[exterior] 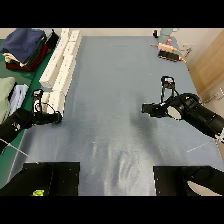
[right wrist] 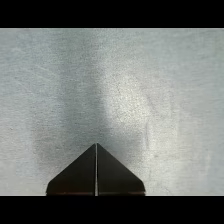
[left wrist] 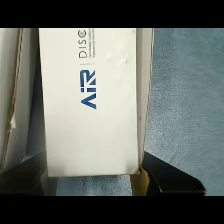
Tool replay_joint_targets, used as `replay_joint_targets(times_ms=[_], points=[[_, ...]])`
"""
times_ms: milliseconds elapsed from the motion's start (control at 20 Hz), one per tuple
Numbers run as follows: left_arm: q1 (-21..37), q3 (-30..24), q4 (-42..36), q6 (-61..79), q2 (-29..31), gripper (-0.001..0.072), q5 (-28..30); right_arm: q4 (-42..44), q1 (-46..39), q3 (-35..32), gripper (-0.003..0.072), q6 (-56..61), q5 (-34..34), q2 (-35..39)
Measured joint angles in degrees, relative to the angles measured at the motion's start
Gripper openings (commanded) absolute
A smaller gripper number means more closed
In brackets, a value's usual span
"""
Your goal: Fold the box.
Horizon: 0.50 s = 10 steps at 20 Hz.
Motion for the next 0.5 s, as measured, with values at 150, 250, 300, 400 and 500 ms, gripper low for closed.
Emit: replay_joint_targets(times_ms=[150,250,300,400,500], points=[[0.0,0.0,-0.5,0.0,-0.4,0.0519,0.3,0.2,0.0,0.0,0.0017,0.0,0.0,0.0],[0.0,0.0,-0.7,0.0,-0.5,0.0519,0.3,0.2,0.0,0.0,0.0017,0.0,0.0,0.0],[0.0,0.0,-0.8,0.0,-0.6,0.0522,0.3,0.2,0.0,0.0,0.0017,0.0,0.0,0.0],[0.0,0.0,-0.9,-0.1,-0.6,0.0694,0.4,0.4,0.0,0.0,0.0017,0.0,0.0,0.0],[0.0,0.0,-1.1,-0.1,-0.6,0.0694,0.4,0.6,0.0,0.0,0.0017,0.0,0.0,0.0]])
